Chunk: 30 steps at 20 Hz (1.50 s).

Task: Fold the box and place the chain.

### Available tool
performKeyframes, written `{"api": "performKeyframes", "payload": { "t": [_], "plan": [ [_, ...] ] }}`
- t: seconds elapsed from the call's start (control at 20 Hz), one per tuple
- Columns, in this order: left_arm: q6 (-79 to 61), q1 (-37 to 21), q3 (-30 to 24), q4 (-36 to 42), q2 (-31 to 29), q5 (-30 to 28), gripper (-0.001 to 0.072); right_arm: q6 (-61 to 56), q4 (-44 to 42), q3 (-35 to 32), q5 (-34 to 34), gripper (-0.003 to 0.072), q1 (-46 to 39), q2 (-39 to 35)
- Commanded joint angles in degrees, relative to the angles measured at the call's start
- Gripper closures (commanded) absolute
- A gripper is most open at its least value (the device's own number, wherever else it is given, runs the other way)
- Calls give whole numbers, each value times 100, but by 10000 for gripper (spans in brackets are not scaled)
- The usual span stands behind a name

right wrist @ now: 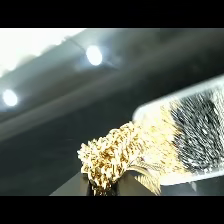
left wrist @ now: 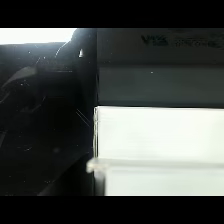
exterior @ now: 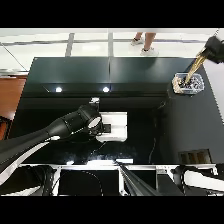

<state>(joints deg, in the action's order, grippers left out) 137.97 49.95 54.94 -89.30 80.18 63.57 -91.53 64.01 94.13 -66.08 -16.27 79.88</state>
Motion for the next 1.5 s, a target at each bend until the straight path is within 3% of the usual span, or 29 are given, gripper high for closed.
{"api": "performKeyframes", "payload": {
  "t": [0.0,0.1,0.2,0.35,0.5,0.7,0.95,1.45],
  "plan": [
    [0,-7,0,0,0,0,688,1419,-796,83,-940,679,2,-793],
    [0,-7,0,0,0,0,688,1698,-957,-13,-1670,679,79,-1180],
    [0,-7,0,-2,0,0,688,1773,-962,-446,-1757,680,293,-1641],
    [0,-7,0,0,0,-2,688,2277,-1449,-1423,-2487,679,782,-2085],
    [0,-7,0,0,0,-4,688,2358,-2085,-2474,-2514,679,1471,-2229],
    [0,-7,0,0,0,-4,688,2430,-2586,-3386,-1735,680,2590,-2227],
    [0,-7,0,0,0,0,688,2409,-3187,-3650,-695,682,3560,-2194],
    [0,-7,0,0,0,0,688,2232,-3042,-3985,-72,678,4127,-1633]
  ]
}}
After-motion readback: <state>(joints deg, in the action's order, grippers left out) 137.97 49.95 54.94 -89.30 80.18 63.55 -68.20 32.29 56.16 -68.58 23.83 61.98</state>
